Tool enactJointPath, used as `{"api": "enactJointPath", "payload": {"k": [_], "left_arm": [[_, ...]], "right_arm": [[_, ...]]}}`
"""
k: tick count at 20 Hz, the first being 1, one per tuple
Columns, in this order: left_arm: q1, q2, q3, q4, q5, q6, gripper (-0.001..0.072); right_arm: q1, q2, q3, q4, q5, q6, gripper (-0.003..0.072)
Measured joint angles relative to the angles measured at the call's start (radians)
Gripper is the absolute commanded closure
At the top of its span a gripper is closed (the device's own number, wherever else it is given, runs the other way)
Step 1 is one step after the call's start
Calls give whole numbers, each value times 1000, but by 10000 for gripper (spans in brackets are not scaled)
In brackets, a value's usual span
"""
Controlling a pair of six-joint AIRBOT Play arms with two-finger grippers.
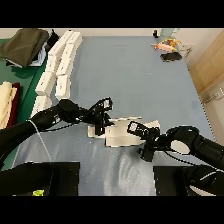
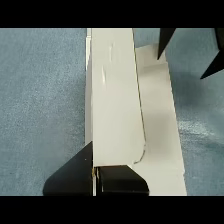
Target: Fold the box.
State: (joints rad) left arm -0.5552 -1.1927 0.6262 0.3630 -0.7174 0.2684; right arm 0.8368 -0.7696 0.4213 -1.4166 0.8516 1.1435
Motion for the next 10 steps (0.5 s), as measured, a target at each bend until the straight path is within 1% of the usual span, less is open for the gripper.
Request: {"api": "enactJointPath", "payload": {"k": [2,3,5,10], "left_arm": [[0,0,0,0,0,0,697],[0,0,0,0,0,0,697],[0,0,0,0,0,0,697],[0,0,0,0,0,0,697]], "right_arm": [[16,-35,-8,-58,-61,-10,85],[19,-49,-10,-92,-91,-3,105],[24,-66,-11,-139,-150,50,109],[30,-52,-8,-303,-203,257,108]]}}
